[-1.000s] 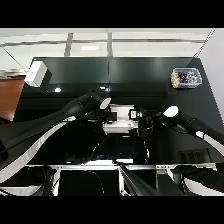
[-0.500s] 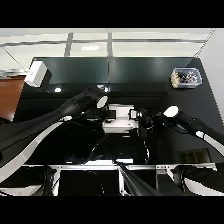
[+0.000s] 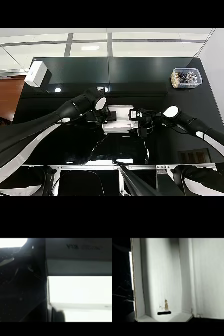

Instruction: Fold the box and place the chain.

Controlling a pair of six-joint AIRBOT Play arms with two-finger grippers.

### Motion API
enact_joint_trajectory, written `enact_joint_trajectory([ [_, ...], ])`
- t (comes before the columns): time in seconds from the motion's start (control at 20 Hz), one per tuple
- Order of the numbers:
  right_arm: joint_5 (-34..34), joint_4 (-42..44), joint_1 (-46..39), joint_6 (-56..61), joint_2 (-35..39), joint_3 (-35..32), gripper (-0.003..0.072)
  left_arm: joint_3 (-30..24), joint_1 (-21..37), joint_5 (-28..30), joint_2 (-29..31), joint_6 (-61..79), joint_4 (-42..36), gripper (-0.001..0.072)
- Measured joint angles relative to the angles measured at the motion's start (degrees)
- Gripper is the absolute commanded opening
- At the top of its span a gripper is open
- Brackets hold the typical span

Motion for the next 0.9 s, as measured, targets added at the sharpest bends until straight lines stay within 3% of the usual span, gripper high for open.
enact_joint_trajectory([
  [0.1,0.0,0.0,0.0,0.02,0.0,0.0,0.0506,-0.04,0.0,0.24,0.02,-0.02,-0.04,0.0027],
  [0.15,0.0,0.02,0.0,0.04,0.0,0.0,0.0696,-0.07,0.02,0.33,0.02,-0.02,-0.07,0.0027],
  [0.2,0.0,0.02,0.0,0.44,0.0,0.0,0.072,-0.07,0.0,0.37,0.02,-0.13,-0.02,0.0027],
  [0.7,2.16,-7.5,-0.17,4.98,6.12,-0.02,0.072,-0.07,0.02,0.9,0.02,0.85,0.42,0.0025],
  [0.8,2.82,-8.17,-0.17,5.09,6.75,-0.02,0.0486,-0.07,0.02,0.83,0.02,1.14,0.42,0.0025],
  [0.85,2.97,-8.37,-0.17,5.18,6.95,-0.02,0.0484,-0.07,0.02,0.83,0.02,1.27,0.39,0.0025],
  [0.9,3.06,-8.83,-0.17,5.2,7.1,-0.02,0.0367,-0.07,0.02,0.81,0.02,1.33,0.39,0.0025],
])
